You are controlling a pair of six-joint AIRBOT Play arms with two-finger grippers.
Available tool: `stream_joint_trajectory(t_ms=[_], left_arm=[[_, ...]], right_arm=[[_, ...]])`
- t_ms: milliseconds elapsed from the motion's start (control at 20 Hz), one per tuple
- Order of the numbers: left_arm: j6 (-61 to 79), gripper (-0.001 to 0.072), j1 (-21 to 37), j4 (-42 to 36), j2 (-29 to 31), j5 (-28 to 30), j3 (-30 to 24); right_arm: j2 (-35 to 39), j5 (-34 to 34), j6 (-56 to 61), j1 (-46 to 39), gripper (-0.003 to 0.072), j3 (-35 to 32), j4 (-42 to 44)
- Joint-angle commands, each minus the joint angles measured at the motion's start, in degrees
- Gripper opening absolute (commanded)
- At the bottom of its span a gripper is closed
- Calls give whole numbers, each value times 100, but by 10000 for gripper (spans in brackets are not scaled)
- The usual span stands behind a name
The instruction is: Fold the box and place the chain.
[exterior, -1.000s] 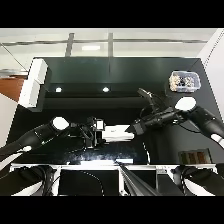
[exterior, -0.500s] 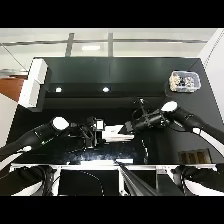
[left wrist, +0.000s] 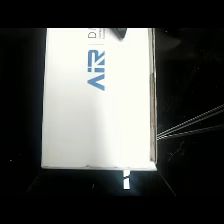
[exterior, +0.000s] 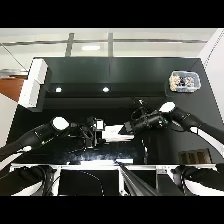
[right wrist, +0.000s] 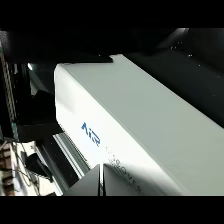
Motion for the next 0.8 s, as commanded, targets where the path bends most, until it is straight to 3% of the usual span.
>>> stream_joint_trajectory(t_ms=[0, 100, 150, 200, 250, 300, 500, 600, 750], left_arm=[[2, 345, -2, 0, 0, 2, 2], [-48, 354, 28, 31, 24, 0, 4], [-92, 392, 50, 72, 87, -33, 4], [-111, 484, 50, 232, 201, -131, 4], [-293, 643, 50, 472, 352, -256, 7], [-691, 709, 52, 693, 498, -389, 17], [-2310, 709, 190, 1751, 1167, -1169, 144], [-2776, 709, 210, 1849, 1370, -1408, 315], [-3480, 709, 111, 1853, 1228, -1349, 780]], right_arm=[[267, 474, -105, -214, 43, 120, -28], [697, 658, -101, -533, 43, 297, -79], [942, 675, -87, -730, 43, 385, -92], [1163, 664, -81, -922, 43, 437, -87], [1362, 656, -81, -1115, 43, 466, -90], [1530, 660, -81, -1320, 43, 476, -90], [1718, 632, -83, -1784, 43, 476, -109], [1720, 586, -85, -1779, 43, 476, -175], [1718, 529, -85, -1779, 43, 476, -297]])
